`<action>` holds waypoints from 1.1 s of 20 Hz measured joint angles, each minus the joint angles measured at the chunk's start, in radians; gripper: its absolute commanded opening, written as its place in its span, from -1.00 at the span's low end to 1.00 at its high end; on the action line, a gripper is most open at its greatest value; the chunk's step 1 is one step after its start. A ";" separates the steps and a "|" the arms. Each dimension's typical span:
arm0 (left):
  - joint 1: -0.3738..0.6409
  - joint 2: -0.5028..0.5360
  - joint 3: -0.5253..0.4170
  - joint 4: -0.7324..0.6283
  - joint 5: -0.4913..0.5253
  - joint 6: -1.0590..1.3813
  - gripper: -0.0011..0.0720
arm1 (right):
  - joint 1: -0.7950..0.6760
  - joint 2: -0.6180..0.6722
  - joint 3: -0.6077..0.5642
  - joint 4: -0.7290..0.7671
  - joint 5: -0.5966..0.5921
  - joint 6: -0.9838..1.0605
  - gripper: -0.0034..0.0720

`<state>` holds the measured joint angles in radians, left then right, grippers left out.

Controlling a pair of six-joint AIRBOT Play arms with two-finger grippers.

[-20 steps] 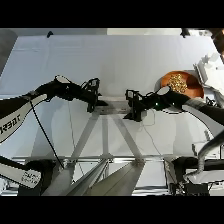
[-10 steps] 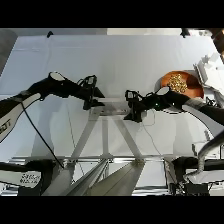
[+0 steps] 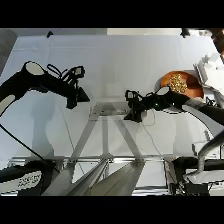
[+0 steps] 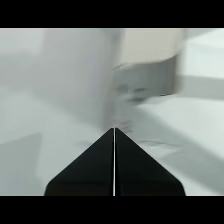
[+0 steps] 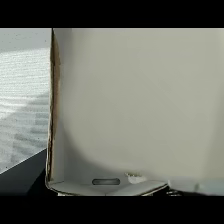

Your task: Fold the box and place the chain.

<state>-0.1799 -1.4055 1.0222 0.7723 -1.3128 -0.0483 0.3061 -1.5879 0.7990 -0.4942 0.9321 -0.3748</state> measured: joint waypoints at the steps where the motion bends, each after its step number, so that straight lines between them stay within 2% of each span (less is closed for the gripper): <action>1: -0.019 -0.002 0.000 0.001 -0.018 -0.014 -0.96 | 0.000 0.000 0.000 0.000 0.000 0.000 0.30; 3: -0.054 -0.020 0.000 -0.027 -0.028 -0.033 -0.96 | 0.000 0.000 0.000 0.000 0.000 0.000 0.30; 5: -0.077 -0.045 0.000 -0.101 0.017 -0.043 -0.96 | 0.000 0.000 0.000 0.000 -0.001 0.000 0.30; 10: -0.097 -0.118 0.000 -0.258 0.333 -0.140 -0.96 | 0.000 0.000 0.000 0.001 -0.001 0.000 0.30; 13: -0.100 -0.179 0.000 -0.286 0.423 -0.195 -0.96 | 0.000 0.000 0.000 0.002 -0.001 0.000 0.30; 18: -0.087 -0.213 0.000 -0.288 0.420 -0.227 -0.96 | 0.000 0.000 0.000 0.001 -0.002 0.000 0.30; 20: -0.055 -0.185 0.000 -0.278 0.363 -0.230 -0.96 | 0.000 0.000 0.000 0.001 -0.002 0.000 0.30; 22: -0.018 -0.143 0.000 -0.241 0.244 -0.184 -0.96 | 0.000 0.000 0.000 0.001 -0.002 -0.002 0.30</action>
<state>-0.1982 -1.5486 1.0222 0.5316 -1.0687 -0.2325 0.3065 -1.5879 0.7990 -0.4934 0.9298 -0.3771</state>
